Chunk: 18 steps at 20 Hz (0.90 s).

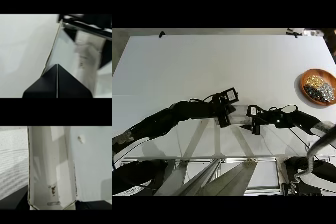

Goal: Fold the box and place the chain.

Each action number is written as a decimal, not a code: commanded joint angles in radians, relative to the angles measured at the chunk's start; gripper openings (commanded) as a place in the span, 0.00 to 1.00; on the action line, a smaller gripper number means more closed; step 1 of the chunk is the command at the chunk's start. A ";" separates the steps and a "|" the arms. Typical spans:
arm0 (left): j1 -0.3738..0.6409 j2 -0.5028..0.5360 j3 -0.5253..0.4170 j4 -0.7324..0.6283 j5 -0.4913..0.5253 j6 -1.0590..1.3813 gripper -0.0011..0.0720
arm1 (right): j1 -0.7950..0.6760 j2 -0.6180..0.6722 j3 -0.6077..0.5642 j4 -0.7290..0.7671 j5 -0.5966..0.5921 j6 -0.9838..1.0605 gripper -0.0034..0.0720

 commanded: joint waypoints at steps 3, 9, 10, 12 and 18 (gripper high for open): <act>0.004 -0.129 0.000 -0.014 -0.193 -0.058 0.01 | 0.000 0.000 0.000 0.000 0.000 0.000 0.50; 0.015 -0.194 0.000 -0.013 -0.052 -0.073 0.01 | 0.000 0.000 0.000 0.000 0.000 0.000 0.50; 0.015 -0.194 0.002 -0.013 -0.027 -0.072 0.01 | 0.000 0.000 0.000 0.000 0.000 0.000 0.50; 0.015 -0.194 0.002 -0.013 0.038 -0.072 0.01 | 0.000 0.000 0.000 0.000 0.000 0.000 0.50; 0.015 -0.166 0.032 -0.013 0.134 -0.073 0.02 | 0.000 0.000 0.000 0.000 0.000 0.000 0.50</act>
